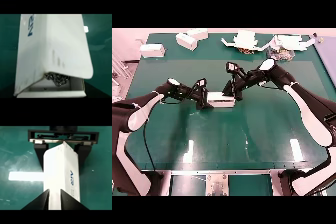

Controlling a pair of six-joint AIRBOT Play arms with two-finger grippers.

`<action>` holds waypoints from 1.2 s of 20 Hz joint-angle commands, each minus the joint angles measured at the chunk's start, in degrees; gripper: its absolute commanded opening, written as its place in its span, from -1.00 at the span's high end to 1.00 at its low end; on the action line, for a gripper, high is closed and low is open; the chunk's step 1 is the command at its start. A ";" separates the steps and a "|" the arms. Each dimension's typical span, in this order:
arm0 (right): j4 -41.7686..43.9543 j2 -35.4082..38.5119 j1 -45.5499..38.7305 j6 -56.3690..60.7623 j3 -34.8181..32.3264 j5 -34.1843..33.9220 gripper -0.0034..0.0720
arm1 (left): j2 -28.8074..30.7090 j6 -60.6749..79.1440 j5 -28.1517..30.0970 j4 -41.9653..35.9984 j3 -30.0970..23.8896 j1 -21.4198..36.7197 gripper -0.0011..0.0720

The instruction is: Fold the box and place the chain.

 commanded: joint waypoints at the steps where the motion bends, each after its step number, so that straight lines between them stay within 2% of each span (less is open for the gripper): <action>1: 1.33 -0.07 -0.15 -0.52 1.92 -0.39 0.38 | 0.00 0.13 -0.31 0.11 0.04 -0.04 -0.37; 9: 2.97 -0.09 -1.77 -1.84 2.82 -1.60 0.38 | 0.00 0.13 -0.31 0.09 0.04 -0.04 -0.37; 12: 2.93 -0.83 -1.81 -1.77 2.29 -0.17 0.35 | 0.00 0.13 -0.31 0.11 0.04 -0.04 -0.37; 13: 2.95 -1.05 -1.81 -1.84 1.75 -0.15 0.27 | 0.00 0.13 -0.31 0.11 0.04 -0.04 -0.37; 24: 2.95 -1.75 -1.51 -1.33 0.44 3.06 0.27 | 0.00 0.13 -0.31 0.11 0.04 -0.04 -0.37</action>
